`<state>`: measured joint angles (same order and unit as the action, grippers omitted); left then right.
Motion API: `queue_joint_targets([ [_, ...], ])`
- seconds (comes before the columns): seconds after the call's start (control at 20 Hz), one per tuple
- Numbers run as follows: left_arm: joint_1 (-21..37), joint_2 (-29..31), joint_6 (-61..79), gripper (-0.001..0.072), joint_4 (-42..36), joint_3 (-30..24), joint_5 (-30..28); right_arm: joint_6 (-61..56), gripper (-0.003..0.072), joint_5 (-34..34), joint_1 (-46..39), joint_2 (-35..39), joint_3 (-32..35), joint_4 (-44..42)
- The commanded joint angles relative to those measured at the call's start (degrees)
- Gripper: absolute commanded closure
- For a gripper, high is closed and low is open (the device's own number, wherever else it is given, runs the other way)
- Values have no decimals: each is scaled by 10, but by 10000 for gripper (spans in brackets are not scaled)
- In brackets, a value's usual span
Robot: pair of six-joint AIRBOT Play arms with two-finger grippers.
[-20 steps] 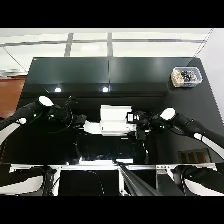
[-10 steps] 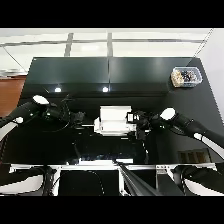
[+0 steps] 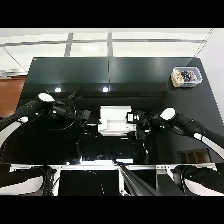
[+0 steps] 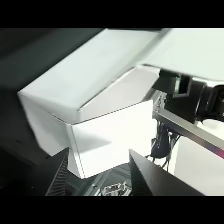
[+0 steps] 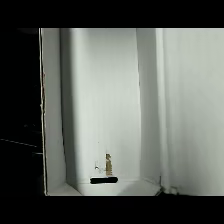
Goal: Fold the box and place the chain.
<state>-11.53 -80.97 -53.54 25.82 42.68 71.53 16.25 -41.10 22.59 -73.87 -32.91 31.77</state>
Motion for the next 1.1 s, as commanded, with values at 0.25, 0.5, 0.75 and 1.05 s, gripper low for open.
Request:
queue_joint_targets([
  [0.25, -68, 1, -146, 268, 118, 64, -31, 0, 558, 0, 0, 0, 0, 0],
  [0.5, -149, 1, -298, 269, 223, 120, -87, -2, 558, 3, 0, 0, 0, -2],
  [0.75, -201, 1, -428, 269, 379, 159, -83, -3, 558, 3, 0, 0, 0, -2],
  [1.05, -207, 1, -477, 269, 404, 166, -78, -2, 558, 3, 0, 0, 0, -2],
])
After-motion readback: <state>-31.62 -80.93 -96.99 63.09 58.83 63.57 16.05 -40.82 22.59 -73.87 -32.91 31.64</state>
